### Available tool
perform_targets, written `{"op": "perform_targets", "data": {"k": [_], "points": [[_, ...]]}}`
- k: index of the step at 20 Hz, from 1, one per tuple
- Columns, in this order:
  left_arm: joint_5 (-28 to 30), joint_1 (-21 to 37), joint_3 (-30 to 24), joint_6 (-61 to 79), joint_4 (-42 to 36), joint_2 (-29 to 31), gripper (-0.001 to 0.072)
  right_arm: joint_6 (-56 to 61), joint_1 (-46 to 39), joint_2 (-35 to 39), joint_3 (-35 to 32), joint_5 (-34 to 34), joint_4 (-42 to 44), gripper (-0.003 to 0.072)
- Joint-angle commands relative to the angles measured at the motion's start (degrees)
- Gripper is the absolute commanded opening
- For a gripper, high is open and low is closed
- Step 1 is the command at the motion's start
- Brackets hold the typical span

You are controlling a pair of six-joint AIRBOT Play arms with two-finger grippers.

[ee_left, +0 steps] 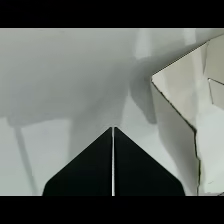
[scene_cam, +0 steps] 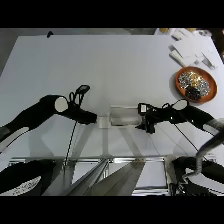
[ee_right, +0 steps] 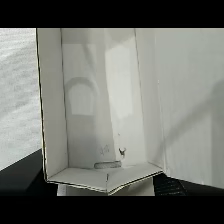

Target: Fold the box and place the chain.

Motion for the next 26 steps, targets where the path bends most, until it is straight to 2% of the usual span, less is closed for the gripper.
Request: {"op": "perform_targets", "data": {"k": [1,6,12,14,15,26], "points": [[2.43,-1.20,-0.07,-1.42,-6.64,-3.26,0.0009,0.00,0.02,0.04,0.00,0.02,0.00,0.0344],[3.52,-1.33,-0.04,3.50,-14.01,-3.48,0.0008,0.00,0.02,0.04,0.00,0.02,0.00,0.0344],[4.02,-1.86,0.15,4.81,-15.13,-0.92,0.0024,0.00,0.04,0.04,0.00,0.02,0.00,0.0344],[5.18,-2.56,0.15,5.03,-16.11,1.42,0.0196,0.00,0.02,0.04,0.00,0.02,0.00,0.0344],[5.62,-2.89,0.20,5.01,-16.46,1.99,0.0213,0.00,0.02,0.04,0.00,0.02,0.00,0.0344],[8.85,-6.51,0.63,5.44,-18.32,2.01,0.0215,0.00,0.02,0.04,0.00,0.04,0.00,0.0344]]}}
